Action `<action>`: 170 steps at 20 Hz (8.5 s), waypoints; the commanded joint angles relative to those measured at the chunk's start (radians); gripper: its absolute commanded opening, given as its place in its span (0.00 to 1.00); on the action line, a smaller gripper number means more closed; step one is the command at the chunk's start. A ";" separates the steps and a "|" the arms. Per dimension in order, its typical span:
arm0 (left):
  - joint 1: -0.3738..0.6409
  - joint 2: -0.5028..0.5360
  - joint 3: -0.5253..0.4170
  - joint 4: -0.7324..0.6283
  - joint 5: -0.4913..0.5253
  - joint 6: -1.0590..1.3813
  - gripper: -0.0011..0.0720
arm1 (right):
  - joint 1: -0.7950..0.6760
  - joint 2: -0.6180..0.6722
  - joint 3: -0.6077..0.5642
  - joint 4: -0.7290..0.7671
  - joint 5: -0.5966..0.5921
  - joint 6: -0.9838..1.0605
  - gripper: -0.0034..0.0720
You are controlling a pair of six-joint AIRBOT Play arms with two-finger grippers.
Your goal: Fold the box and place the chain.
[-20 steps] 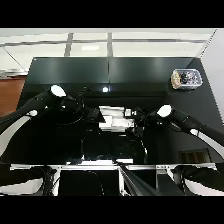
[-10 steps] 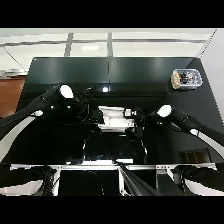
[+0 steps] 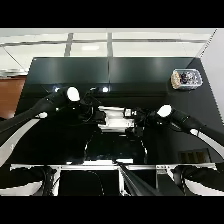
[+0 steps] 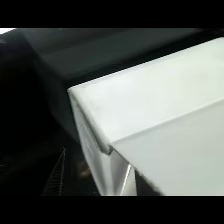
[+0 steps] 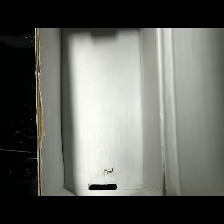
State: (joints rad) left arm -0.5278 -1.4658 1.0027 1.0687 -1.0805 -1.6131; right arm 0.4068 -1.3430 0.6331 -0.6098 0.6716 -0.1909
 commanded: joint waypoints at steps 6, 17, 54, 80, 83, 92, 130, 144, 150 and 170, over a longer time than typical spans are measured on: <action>-0.171 -0.014 0.087 0.355 -0.037 -0.351 0.50 | 0.000 0.000 0.000 0.003 -0.002 0.000 0.53; -0.248 -0.107 0.200 0.367 -0.083 -0.431 0.33 | 0.000 0.000 -0.001 0.003 -0.002 0.000 0.53; -0.236 -0.119 0.206 0.413 -0.113 -0.526 0.05 | -0.002 0.212 0.000 -0.253 0.115 0.182 1.00; -0.232 -0.119 0.206 0.407 -0.126 -0.560 0.05 | 0.000 0.056 -0.005 0.135 0.019 0.164 0.29; -0.232 -0.119 0.206 0.407 -0.128 -0.560 0.05 | 0.000 0.039 -0.005 0.149 0.015 0.165 0.64; -0.231 -0.119 0.206 0.405 -0.135 -0.569 0.05 | -0.061 0.122 0.023 0.077 0.131 0.623 0.06; -0.232 -0.119 0.214 0.388 -0.132 -0.620 0.05 | -0.230 -0.074 0.179 0.107 0.512 1.295 0.53; -0.232 -0.119 0.214 0.388 -0.127 -0.620 0.05 | 0.067 -0.075 0.365 -0.468 0.380 1.884 0.45; -0.232 -0.119 0.214 0.388 -0.124 -0.620 0.05 | 0.217 -0.089 0.414 -0.766 0.375 2.158 0.45; -0.232 -0.119 0.214 0.388 -0.127 -0.620 0.05 | 0.293 -0.150 0.432 -0.860 0.420 2.440 0.24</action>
State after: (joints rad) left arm -0.7597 -1.5856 1.2160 1.4582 -1.2083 -2.2311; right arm 0.6991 -1.4918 1.0645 -1.4807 1.0962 2.2410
